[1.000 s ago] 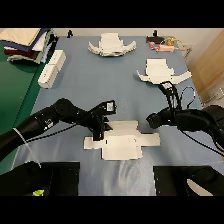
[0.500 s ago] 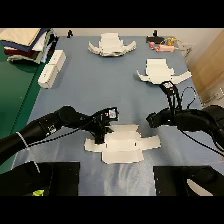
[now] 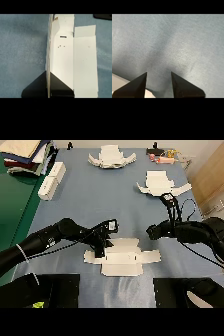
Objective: Fold the box.
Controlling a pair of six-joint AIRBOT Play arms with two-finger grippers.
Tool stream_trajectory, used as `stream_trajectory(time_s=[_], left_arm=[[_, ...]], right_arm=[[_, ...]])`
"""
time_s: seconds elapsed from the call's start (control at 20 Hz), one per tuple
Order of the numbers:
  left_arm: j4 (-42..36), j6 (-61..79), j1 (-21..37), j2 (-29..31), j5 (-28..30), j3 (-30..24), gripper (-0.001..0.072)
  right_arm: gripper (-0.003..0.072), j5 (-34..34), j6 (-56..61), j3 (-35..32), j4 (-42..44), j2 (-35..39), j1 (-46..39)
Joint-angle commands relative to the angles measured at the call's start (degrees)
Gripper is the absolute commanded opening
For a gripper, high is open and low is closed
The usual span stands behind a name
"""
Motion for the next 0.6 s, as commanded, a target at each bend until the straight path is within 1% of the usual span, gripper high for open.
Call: stream_trajectory(time_s=[0.0, 0.1, 0.2, 0.45, 0.55], left_arm=[[1.7, -0.2, -0.2, 1.8, 5.3, 0.0, 0.0012], [5.3, -0.2, -1.3, 4.7, 8.5, -0.1, 0.0011], [6.9, -0.2, -3.2, 6.8, 11.0, -1.0, 0.0011], [6.9, -1.6, -6.5, 7.2, 18.0, -5.2, 0.0010], [6.9, -1.6, -7.0, 7.2, 19.3, -6.7, 0.0011]], right_arm=[[0.0466, 0.0, 0.0, 0.1, 0.0, 0.0, 0.0], [0.0466, 0.0, 0.0, 0.1, 0.3, 0.0, 0.0], [0.0465, 0.0, 0.0, 0.1, 0.8, 0.0, 0.0], [0.0465, -0.1, 0.4, 0.1, 1.1, 0.0, 0.0], [0.0465, 0.0, 0.4, 0.1, 1.5, 0.0, 0.0]])
